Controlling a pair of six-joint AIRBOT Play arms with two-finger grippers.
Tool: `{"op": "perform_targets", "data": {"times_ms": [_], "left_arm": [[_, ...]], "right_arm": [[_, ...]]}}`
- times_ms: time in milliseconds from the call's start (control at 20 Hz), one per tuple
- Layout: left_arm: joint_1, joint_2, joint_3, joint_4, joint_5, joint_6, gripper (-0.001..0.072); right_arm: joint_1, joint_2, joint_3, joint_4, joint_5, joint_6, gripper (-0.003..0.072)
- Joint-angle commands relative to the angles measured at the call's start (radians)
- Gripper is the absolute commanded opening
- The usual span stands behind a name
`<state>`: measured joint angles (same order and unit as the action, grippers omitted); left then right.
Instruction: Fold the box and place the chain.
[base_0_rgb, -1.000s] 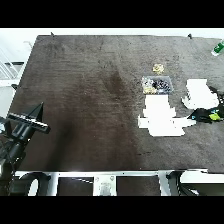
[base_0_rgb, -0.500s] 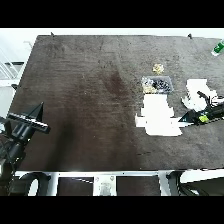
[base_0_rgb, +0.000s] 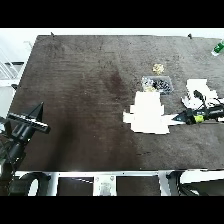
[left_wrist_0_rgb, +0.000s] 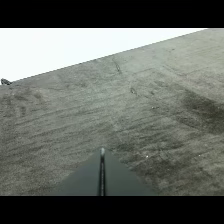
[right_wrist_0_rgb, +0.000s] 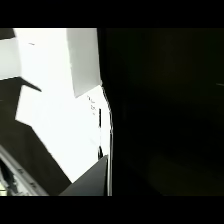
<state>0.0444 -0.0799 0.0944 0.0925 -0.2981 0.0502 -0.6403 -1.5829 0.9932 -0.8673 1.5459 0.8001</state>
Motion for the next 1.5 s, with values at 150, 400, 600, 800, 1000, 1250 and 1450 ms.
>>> {"op": "perform_targets", "data": {"times_ms": [150, 400, 600, 800, 1000, 1250, 1450], "left_arm": [[0.000, 0.001, 0.000, 0.000, 0.001, 0.000, 0.0020], [0.000, 0.001, 0.000, 0.000, 0.001, 0.000, 0.0019], [0.000, 0.001, 0.007, -0.003, 0.072, 0.006, 0.0019], [0.000, 0.001, 0.007, -0.003, 0.073, 0.007, 0.0021], [0.000, 0.001, 0.007, -0.002, 0.037, 0.010, 0.0297], [0.000, 0.001, 0.007, -0.039, 0.028, -0.019, 0.0638], [0.000, -0.066, 0.032, -0.054, 0.035, -0.043, 0.0638]], "right_arm": [[0.220, 0.142, -0.187, 0.345, -0.152, -0.077, 0.0010], [0.524, 0.151, -0.170, 0.489, -0.413, -0.111, 0.0010], [0.660, 0.113, -0.092, 0.440, -0.578, -0.127, 0.0008], [0.699, 0.035, -0.029, 0.391, -0.646, -0.111, 0.0008], [0.706, 0.026, -0.019, 0.365, -0.737, -0.091, 0.0008], [0.721, 0.026, -0.016, 0.370, -0.749, -0.089, 0.0008], [0.739, 0.026, -0.016, 0.369, -0.753, -0.075, 0.0009]]}}
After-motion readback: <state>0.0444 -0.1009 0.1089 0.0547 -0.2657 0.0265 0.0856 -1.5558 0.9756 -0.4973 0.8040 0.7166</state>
